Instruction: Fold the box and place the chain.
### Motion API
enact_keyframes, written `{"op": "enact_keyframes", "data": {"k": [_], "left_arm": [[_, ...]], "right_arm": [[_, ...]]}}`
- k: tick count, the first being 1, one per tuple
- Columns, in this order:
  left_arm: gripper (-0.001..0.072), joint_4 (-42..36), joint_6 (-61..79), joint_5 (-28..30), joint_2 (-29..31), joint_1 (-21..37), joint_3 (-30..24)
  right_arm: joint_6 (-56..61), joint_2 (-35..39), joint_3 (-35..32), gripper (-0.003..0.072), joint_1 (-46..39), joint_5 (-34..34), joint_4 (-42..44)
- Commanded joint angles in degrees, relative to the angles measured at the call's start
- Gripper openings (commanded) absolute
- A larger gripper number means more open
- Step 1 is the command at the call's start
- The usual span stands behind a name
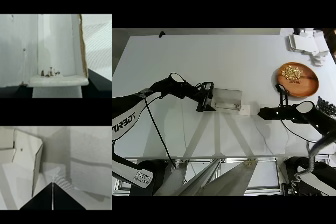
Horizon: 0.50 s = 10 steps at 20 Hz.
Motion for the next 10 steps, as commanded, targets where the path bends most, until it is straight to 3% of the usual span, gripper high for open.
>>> {"op": "enact_keyframes", "data": {"k": [1, 4, 10], "left_arm": [[0.0259, 0.0, 0.0, 0.0, 0.0, 0.1, 0.0], [0.0259, 0.0, 0.0, 0.0, 0.0, 0.1, 0.0], [0.0259, 0.0, 0.0, 0.0, 0.0, 0.1, 0.0]], "right_arm": [[-8.0, -4.9, -0.5, -0.0001, 0.0, -2.9, 14.1], [-14.0, -5.6, -0.5, -0.0001, 0.2, -0.7, 22.8], [-16.2, -6.4, -0.5, -0.0001, 5.3, -0.2, 27.4]]}}
